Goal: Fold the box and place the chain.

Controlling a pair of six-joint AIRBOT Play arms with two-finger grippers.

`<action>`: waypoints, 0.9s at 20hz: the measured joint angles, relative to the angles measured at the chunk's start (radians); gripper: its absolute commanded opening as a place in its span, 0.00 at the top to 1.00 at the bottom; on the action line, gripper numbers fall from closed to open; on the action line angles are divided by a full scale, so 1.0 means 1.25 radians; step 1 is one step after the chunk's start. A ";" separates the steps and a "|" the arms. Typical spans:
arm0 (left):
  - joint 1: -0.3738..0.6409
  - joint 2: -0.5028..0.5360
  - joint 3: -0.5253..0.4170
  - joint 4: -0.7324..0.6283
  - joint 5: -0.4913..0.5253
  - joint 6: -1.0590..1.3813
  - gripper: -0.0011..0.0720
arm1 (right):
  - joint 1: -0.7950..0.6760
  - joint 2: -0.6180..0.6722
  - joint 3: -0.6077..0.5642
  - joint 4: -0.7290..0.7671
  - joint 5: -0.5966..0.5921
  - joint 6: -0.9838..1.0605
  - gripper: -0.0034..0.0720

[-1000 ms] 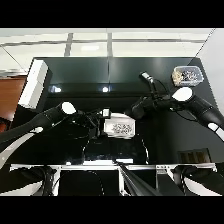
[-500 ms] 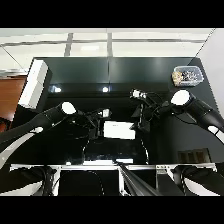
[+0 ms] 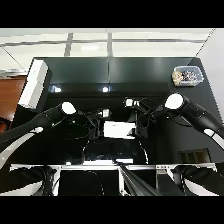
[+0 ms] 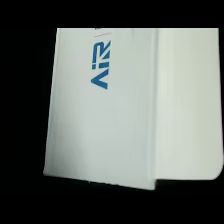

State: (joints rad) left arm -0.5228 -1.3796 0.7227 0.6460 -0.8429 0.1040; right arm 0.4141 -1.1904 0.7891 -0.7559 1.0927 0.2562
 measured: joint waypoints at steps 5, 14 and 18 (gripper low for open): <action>0.000 0.000 0.000 0.000 0.000 0.000 0.35 | 0.003 0.012 0.001 -0.016 -0.029 -0.002 0.41; 0.000 0.000 0.000 -0.001 0.001 0.000 0.35 | 0.004 0.033 0.002 -0.034 -0.026 0.024 0.64; 0.000 0.000 0.000 -0.001 0.000 0.000 0.35 | 0.004 0.030 0.002 -0.038 -0.026 0.029 0.64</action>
